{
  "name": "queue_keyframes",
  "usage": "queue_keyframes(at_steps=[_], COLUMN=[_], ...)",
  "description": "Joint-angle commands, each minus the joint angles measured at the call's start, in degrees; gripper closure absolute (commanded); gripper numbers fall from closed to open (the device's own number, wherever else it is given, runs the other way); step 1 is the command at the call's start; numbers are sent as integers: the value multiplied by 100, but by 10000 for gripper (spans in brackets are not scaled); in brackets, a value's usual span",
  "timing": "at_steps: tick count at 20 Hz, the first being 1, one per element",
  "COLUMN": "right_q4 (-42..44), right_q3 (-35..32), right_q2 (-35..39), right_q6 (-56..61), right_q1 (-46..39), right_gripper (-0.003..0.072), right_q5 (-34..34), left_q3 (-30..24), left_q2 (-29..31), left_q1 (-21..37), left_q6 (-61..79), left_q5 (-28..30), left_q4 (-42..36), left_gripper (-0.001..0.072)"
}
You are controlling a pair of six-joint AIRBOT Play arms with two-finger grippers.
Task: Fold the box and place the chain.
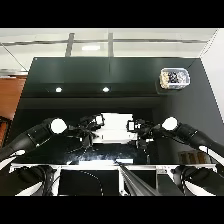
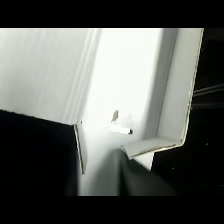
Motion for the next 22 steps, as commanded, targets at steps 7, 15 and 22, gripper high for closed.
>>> queue_keyframes(at_steps=[7,15,22], right_q4=[0,0,2], right_q3=[0,0,0], right_q2=[0,0,0], right_q6=[0,0,0], right_q1=[0,0,0], right_gripper=[257,257,257], right_q5=[-2,-2,-2], left_q3=[-4,-4,-4], left_q2=[-33,-411,-485], left_q1=[-22,-81,-162], left_q6=[0,22,407], left_q5=[-286,-133,-2], left_q4=[-743,-1532,-1803], left_gripper=[488,487,487])
